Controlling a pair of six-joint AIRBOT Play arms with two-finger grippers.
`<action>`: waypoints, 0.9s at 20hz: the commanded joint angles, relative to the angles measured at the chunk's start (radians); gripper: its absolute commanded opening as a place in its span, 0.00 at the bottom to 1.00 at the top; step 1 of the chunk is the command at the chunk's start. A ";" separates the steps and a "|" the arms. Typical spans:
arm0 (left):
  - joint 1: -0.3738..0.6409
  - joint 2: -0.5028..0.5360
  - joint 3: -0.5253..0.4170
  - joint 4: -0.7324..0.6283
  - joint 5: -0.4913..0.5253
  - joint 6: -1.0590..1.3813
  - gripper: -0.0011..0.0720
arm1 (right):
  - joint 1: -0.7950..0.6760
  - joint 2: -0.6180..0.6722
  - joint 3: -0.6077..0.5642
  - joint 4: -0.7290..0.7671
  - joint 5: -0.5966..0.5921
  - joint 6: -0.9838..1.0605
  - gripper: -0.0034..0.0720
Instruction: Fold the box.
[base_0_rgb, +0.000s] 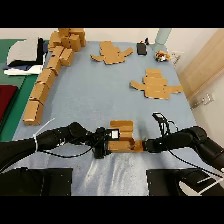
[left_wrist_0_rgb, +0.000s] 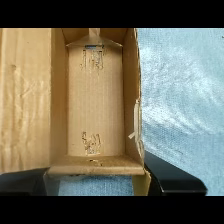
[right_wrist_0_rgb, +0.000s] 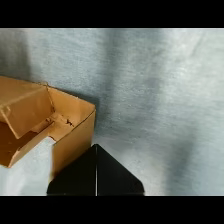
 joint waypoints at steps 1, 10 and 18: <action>0.000 0.000 0.001 0.000 0.000 0.000 0.73 | 0.000 -0.025 -0.001 0.047 0.038 -0.056 0.05; 0.000 0.000 0.001 0.000 0.000 0.000 0.73 | 0.000 0.053 0.068 0.146 0.011 -0.100 0.11; 0.000 0.000 0.001 0.000 0.000 0.000 0.73 | 0.000 -0.040 0.109 0.225 -0.028 -0.138 0.44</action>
